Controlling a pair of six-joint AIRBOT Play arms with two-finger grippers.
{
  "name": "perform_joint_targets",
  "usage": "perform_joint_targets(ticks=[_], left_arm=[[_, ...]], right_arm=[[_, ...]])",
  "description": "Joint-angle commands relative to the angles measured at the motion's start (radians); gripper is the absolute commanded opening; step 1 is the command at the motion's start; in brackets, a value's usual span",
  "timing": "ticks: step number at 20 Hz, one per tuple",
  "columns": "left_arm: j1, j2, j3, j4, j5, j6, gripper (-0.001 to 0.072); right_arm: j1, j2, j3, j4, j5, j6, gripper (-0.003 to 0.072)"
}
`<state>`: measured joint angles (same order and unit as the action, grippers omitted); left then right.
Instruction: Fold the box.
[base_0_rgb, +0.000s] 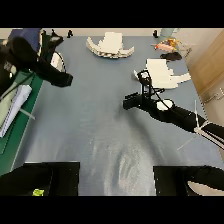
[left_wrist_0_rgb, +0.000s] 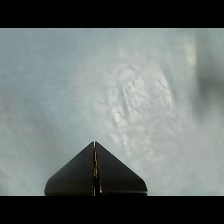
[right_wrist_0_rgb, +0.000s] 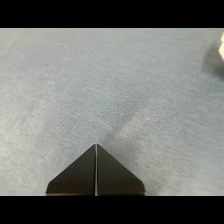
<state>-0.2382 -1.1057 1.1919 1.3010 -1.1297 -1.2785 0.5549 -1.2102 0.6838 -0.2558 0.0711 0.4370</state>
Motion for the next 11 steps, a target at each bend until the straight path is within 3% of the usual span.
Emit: perform_joint_targets(ticks=[1,4,11], left_arm=[[-0.122,0.19,-0.29,-0.011,0.174,-0.018,0.0011],[-0.201,0.218,-0.404,-0.026,0.272,-0.05,0.0014],[-0.236,0.214,-0.415,-0.034,0.282,-0.05,0.0014]], right_arm=[[0.0,0.0,0.001,0.0,0.0,0.0,0.0017],[0.0,0.0,0.001,0.0,0.0,0.0,0.0017],[0.0,0.0,0.001,0.0,0.0,0.0,0.0017]])
